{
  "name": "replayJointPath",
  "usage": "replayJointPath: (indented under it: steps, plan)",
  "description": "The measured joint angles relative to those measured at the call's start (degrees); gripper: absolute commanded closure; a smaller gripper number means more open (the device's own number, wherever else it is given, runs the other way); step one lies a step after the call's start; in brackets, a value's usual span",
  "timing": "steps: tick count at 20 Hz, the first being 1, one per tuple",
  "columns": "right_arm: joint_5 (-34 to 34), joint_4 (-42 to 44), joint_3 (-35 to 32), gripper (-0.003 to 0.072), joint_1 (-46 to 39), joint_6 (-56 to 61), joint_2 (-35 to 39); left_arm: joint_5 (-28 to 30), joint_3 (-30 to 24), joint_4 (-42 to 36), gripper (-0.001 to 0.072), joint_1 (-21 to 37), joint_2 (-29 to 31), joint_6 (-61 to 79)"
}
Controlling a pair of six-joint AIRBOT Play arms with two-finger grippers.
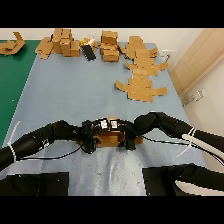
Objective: Fold the box.
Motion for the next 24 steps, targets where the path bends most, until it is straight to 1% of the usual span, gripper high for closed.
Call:
replayJointPath:
  steps: [3, 5, 7, 11, 12, 13, 14, 15, 16, 19, 22, 24]
  plan:
    - [0.0, 0.0, 0.0, 0.0275, 0.0, 0.0, 0.0, -0.5, 0.0, 5.9, 0.0699, 0.0, 0.7, -5.3]
    - [0.0, 0.1, 0.0, 0.0275, 0.0, -0.1, 0.0, -2.2, 0.0, 14.1, 0.07, 0.1, 2.1, -15.5]
    - [0.0, 0.1, 0.0, 0.0274, 0.0, -0.1, 0.0, -5.0, 0.0, 25.1, 0.07, 0.0, 4.8, -29.8]
    - [0.0, 0.1, 0.0, 0.0275, 0.0, 0.0, 0.0, -10.5, -0.1, 46.6, 0.0699, 0.6, 13.9, -63.1]
    - [0.0, 0.2, 0.0, 0.0275, 0.0, 0.0, 0.0, -12.4, -0.2, 51.2, 0.0699, 1.8, 15.9, -73.0]
    - [0.0, 0.2, 0.0, 0.0275, 0.0, 0.0, 0.0, -14.6, -0.4, 54.2, 0.07, 3.4, 17.2, -82.0]
    - [0.0, 0.4, 0.0, 0.0275, 0.0, 0.0, 0.0, -16.4, -0.8, 55.7, 0.07, 5.6, 18.2, -89.9]
    - [0.0, 0.4, 0.0, 0.0275, 0.0, 0.0, 0.0, -17.8, -1.3, 55.0, 0.07, 7.9, 18.7, -94.7]
    - [0.0, 0.6, 0.0, 0.0275, 0.0, 0.0, 0.0, -18.6, -2.1, 51.7, 0.07, 10.4, 18.8, -97.4]
    - [0.0, 0.8, 0.0, 0.0275, 0.0, 0.0, 0.0, -19.1, -4.5, 36.3, 0.07, 15.7, 16.8, -95.7]
    - [0.0, 1.0, 0.0, 0.0275, 0.0, 0.0, 0.0, -17.1, -5.9, 22.8, 0.07, 17.5, 14.0, -90.4]
    - [0.0, 1.1, 0.0, 0.0275, 0.0, 0.0, 0.0, -15.9, -6.5, 17.8, 0.07, 17.7, 12.4, -88.6]
